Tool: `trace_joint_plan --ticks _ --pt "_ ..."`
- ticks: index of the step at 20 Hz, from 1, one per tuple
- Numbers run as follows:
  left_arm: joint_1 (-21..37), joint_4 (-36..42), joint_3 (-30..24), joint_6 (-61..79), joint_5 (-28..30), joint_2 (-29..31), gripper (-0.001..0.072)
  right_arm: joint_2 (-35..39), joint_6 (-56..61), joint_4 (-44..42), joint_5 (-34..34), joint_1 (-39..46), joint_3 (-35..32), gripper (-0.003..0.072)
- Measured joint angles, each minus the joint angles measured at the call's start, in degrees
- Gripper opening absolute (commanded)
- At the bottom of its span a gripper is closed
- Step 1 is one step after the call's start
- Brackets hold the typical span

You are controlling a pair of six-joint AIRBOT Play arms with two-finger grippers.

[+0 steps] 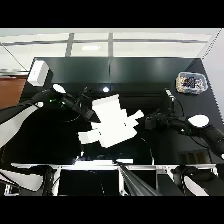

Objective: Fold the box and place the chain.

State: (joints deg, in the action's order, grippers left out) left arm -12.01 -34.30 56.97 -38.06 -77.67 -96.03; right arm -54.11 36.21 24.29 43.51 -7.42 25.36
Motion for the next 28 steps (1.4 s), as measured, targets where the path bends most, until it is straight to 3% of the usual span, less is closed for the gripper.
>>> trace_joint_plan --ticks 5,9,15,17,19,28 --pt "-1.97 -1.27 -0.17 1.73 0.63 5.11 0.0024 0.07 -0.28 14.60 13.55 5.18 12.26 0.0574" --pt "-6.86 0.48 -4.28 11.89 8.17 13.14 0.0024 -0.02 -1.75 21.03 19.87 5.20 16.41 0.0574" --pt "-13.68 -6.27 -6.32 30.03 20.46 14.58 0.0024 -0.07 -7.02 23.50 16.98 -0.24 13.22 0.0574" --pt "-14.91 -7.67 -6.47 32.70 23.80 13.97 0.0024 -0.07 -9.25 23.76 15.82 -1.20 11.76 0.0706" --pt "-15.52 -8.55 -6.56 34.84 26.56 13.29 0.0025 -0.07 -11.41 23.80 15.10 -2.47 9.84 0.0706" --pt "-16.15 -9.40 -6.58 37.46 30.10 11.98 0.0025 -0.24 -24.09 24.15 6.84 -11.47 1.05 0.0698"
